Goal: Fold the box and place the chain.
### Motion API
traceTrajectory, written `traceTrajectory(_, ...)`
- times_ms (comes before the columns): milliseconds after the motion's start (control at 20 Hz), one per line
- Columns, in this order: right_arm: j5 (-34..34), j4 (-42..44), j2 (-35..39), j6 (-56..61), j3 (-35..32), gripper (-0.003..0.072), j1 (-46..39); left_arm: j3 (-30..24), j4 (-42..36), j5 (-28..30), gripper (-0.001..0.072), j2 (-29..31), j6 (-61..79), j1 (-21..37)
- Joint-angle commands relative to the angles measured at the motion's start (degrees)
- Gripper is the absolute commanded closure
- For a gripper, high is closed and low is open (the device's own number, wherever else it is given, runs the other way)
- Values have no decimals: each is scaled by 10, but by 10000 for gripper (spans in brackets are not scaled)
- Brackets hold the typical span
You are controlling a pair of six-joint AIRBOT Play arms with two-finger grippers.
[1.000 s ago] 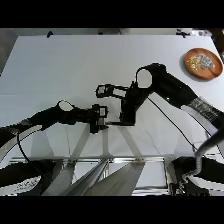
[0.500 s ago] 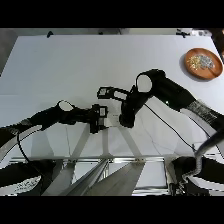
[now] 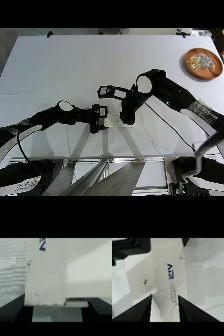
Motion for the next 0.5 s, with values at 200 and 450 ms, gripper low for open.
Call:
traceTrajectory(200,-29,-11,26,-27,-48,341,26,0,0,0,315,0,0,0)
traceTrajectory(450,-163,-17,122,-29,-145,342,34,0,0,0,315,0,0,0)
